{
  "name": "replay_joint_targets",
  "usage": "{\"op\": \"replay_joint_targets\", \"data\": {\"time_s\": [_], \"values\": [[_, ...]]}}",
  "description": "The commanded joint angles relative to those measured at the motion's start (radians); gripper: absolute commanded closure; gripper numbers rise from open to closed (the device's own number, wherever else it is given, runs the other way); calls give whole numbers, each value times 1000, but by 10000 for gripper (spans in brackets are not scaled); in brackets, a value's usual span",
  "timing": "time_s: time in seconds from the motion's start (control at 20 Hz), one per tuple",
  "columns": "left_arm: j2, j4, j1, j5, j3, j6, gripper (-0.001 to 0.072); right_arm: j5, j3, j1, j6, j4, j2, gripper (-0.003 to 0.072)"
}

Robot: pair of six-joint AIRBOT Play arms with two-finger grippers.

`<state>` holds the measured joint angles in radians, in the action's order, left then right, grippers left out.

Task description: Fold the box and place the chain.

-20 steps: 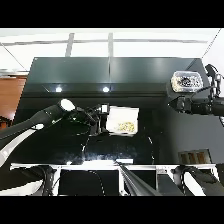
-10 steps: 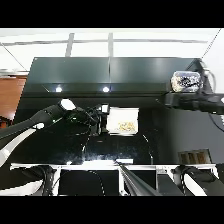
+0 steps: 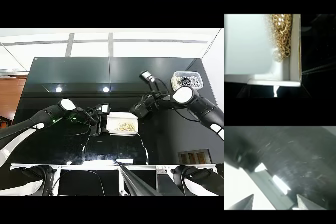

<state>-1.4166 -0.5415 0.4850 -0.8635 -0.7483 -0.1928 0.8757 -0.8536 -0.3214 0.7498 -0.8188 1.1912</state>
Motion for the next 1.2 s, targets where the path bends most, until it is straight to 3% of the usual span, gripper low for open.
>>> {"op": "replay_joint_targets", "data": {"time_s": [0.0,0.2,0.45,0.95,1.15], "values": [[0,0,0,2,-1,0,362,132,-31,-21,-215,-64,-29,51],[0,0,0,-2,0,0,362,235,-19,-29,-369,-81,-57,52],[0,1,2,-10,-1,0,362,190,61,-30,-444,-72,-56,52],[0,0,2,-10,-1,0,362,245,65,-30,-448,0,-56,52],[0,0,2,-10,0,0,362,151,66,-78,-448,-5,-49,51]]}}
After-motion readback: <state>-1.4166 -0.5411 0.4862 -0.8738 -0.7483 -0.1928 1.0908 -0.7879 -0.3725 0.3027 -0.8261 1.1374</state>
